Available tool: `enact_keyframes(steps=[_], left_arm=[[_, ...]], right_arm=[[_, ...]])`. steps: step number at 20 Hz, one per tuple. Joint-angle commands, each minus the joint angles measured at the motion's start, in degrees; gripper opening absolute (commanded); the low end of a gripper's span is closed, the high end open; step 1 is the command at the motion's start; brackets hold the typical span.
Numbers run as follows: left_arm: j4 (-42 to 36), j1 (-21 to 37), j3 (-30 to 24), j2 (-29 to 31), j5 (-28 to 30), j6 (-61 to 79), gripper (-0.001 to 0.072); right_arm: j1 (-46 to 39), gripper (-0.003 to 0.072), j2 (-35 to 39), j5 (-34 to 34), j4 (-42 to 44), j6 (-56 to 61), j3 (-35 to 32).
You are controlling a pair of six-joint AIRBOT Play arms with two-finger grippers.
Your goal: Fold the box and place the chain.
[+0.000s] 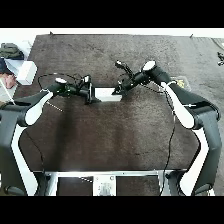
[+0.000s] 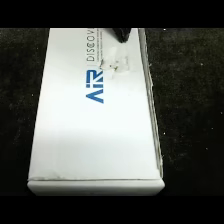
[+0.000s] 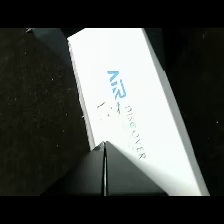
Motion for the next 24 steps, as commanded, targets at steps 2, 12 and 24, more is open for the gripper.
enact_keyframes(steps=[2, 12, 24], left_arm=[[-0.02, 0.07, 0.04, 0.0, 0.09, 0.0, 0.0235], [-0.02, 0.07, 0.04, 0.0, 0.09, 0.0, 0.0235], [-0.02, 0.07, 0.07, 0.0, 0.09, 0.0, 0.0234]], right_arm=[[-0.07, -0.0021, 7.39, 0.0, 11.67, -1.53, 0.22], [0.0, -0.0022, 40.24, -11.47, 12.02, -0.02, -21.42], [0.0, -0.002, 90.09, -72.65, 17.79, 0.2, -85.26]])
